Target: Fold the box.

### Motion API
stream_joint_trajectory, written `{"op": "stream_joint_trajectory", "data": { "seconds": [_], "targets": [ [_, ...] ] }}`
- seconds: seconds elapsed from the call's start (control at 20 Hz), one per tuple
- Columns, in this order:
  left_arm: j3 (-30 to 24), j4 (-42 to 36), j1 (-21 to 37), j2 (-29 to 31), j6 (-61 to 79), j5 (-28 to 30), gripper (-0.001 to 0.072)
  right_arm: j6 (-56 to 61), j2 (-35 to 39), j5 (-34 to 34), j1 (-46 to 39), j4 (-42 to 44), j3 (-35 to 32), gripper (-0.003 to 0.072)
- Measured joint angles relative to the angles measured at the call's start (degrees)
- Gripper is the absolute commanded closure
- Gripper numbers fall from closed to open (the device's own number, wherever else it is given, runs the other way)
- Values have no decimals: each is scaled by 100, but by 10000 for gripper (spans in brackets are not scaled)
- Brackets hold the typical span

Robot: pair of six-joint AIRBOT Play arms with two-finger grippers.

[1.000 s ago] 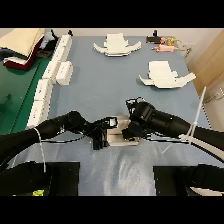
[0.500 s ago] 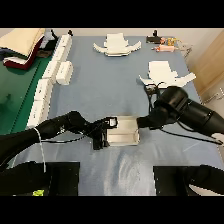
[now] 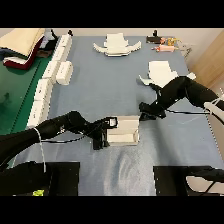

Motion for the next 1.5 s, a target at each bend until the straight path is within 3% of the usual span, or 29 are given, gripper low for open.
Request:
{"op": "stream_joint_trajectory", "data": {
  "seconds": [0.25,0.6,1.2,1.35,1.5],
  "targets": [
    [0,0,0,0,0,-2,257,-1368,-315,-321,-234,1412,24,683],
    [0,0,0,0,0,0,257,-2444,350,-501,216,1541,-393,682],
    [0,0,-2,0,0,-2,257,-3488,2470,2391,2461,136,-2079,681],
    [0,-2,0,0,0,0,257,-3681,2844,2922,2883,-249,-2212,348],
    [0,-2,0,0,0,0,257,-4096,2983,3034,3165,-468,-2262,206]
  ]
}}
